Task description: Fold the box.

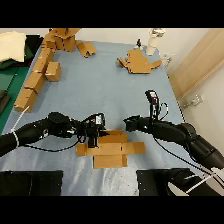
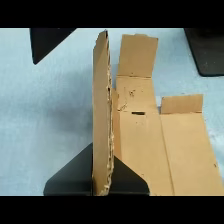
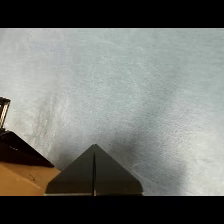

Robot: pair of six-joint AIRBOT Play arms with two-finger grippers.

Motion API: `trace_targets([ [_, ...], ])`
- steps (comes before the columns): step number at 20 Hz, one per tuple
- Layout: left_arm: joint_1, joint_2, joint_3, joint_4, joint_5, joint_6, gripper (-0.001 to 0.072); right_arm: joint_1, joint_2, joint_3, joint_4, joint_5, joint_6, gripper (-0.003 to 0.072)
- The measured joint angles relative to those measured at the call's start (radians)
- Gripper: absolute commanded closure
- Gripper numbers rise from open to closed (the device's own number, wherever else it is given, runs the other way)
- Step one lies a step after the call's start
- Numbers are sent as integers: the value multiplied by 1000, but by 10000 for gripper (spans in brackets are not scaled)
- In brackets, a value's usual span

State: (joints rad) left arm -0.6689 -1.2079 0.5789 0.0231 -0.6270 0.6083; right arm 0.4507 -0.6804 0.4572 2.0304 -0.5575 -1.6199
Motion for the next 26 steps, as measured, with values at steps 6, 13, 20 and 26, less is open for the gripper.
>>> trace_targets([
  [6, -13, 0, 0, -43, 41, 63, 697, 0, 0, 0, 0, 3, 0, 685],
  [13, -39, -14, -6, -49, 50, 87, 697, 4, 0, 0, 0, 9, 0, 685],
  [20, -42, -19, -29, -49, 49, 90, 697, 46, 0, 0, 0, 29, 0, 685],
  [26, -42, -16, -32, -6, 6, 51, 697, 53, 0, 0, 0, 35, 0, 685],
])
